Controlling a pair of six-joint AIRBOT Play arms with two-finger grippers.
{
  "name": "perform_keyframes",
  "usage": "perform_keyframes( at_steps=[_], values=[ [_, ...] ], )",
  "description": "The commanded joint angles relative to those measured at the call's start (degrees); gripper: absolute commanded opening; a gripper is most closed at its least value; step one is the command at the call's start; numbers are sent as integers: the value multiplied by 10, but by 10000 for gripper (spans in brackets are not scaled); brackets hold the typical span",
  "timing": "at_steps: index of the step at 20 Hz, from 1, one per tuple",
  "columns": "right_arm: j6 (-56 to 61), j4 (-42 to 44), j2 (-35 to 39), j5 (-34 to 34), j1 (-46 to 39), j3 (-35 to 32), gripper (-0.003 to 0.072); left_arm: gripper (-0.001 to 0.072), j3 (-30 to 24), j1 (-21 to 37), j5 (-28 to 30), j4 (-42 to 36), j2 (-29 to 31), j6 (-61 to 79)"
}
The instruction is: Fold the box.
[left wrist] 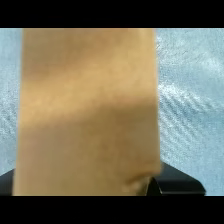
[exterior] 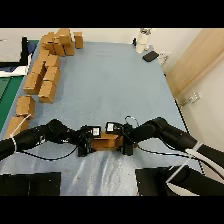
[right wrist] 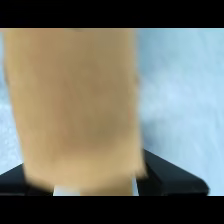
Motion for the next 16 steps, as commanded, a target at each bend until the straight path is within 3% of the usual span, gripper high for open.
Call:
perform_keyframes(
  at_steps=[1, 4, 7, 10, 13, 14, 15, 16],
  values=[
    [157, -51, 70, -50, 0, 3, 711, 442, 0, 0, -2, 0, 0, 1],
    [353, -29, 127, -65, 0, 2, 700, 442, 0, 0, -2, 0, 0, 1],
    [567, 56, 147, -64, 0, 2, 701, 441, 0, 0, -2, 1, 0, 1],
    [586, 130, 144, -57, 1, 2, 700, 441, 0, 0, -2, 1, 0, 1],
    [589, 124, 144, -4, 0, 2, 694, 442, 0, 0, -2, 0, 0, 1],
    [620, 138, 142, 0, 0, 2, 636, 442, 0, 0, -2, 1, 0, 1],
    [669, 154, 138, -14, 1, 2, 473, 442, 0, 0, -2, 0, 0, 1],
    [706, 155, 130, -35, 7, 2, 243, 442, 0, 0, -2, 1, 0, 1]
  ],
)
